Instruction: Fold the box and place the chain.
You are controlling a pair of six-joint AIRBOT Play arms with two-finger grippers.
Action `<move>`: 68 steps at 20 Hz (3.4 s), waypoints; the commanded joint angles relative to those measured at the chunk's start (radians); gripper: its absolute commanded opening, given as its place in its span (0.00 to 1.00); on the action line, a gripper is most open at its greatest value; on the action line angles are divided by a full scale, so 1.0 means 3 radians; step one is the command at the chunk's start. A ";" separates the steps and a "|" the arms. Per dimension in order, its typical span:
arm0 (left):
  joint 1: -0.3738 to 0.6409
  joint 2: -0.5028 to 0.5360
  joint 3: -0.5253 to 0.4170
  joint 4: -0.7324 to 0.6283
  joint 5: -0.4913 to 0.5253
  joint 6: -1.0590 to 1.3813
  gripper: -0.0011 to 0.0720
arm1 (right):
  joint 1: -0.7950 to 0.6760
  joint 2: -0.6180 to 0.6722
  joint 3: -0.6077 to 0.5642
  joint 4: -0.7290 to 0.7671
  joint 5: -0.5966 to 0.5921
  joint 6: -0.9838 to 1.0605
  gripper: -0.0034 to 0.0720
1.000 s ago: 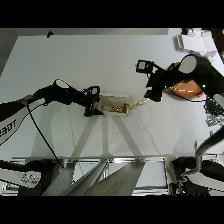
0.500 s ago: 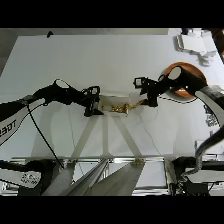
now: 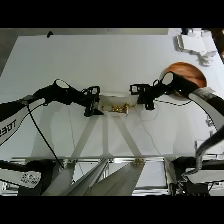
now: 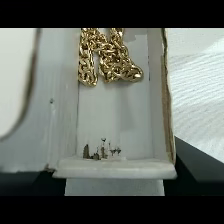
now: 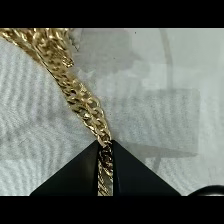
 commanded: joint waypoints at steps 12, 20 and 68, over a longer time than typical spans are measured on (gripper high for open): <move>0.0001 0.0001 -0.0001 0.0001 0.0000 0.0001 0.45 | 0.0617 0.1339 -0.0015 -0.0155 0.0200 0.1410 0.06; 0.0001 0.0001 -0.0001 0.0001 0.0001 0.0001 0.45 | 0.1059 0.1367 0.0142 0.0342 0.0495 0.1887 0.06; 0.0001 0.0001 -0.0001 0.0000 0.0001 0.0001 0.45 | -0.0240 0.0505 -0.0163 0.0210 0.0289 -0.0217 0.66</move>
